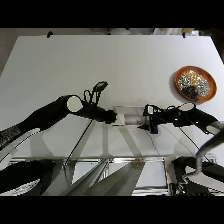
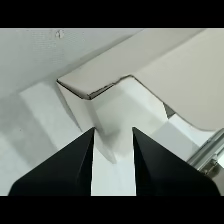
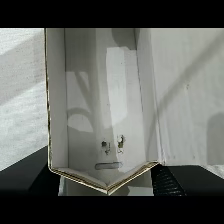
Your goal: Fold the box and place the chain.
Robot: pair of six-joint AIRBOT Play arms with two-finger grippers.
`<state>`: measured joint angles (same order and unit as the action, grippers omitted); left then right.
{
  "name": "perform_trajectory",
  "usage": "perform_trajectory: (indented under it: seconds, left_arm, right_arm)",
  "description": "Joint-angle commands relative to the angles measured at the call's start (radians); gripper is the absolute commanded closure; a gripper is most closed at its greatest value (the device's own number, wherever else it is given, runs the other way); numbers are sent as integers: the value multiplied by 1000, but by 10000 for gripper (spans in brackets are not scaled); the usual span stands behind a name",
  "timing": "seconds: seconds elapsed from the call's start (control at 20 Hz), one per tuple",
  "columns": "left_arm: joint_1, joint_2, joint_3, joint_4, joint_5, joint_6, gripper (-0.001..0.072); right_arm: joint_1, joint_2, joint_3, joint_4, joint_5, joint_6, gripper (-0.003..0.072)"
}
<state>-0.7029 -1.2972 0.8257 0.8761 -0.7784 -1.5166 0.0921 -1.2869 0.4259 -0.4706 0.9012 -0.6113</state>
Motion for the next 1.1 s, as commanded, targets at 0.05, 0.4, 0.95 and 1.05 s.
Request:
perform_trajectory:
  seconds: [0.05,0.4,0.95,1.05]
  left_arm:
    - [-35,-17,36,136,-16,-173,436]
    - [-98,-63,100,235,-19,-322,436]
    - [-148,-150,217,446,-179,-591,437]
    - [-149,-161,256,470,-222,-619,437]
  right_arm:
    - [0,0,0,0,0,0,288]
    - [0,0,0,0,0,0,288]
    - [0,0,0,0,0,0,287]
    - [0,0,0,0,0,0,287]
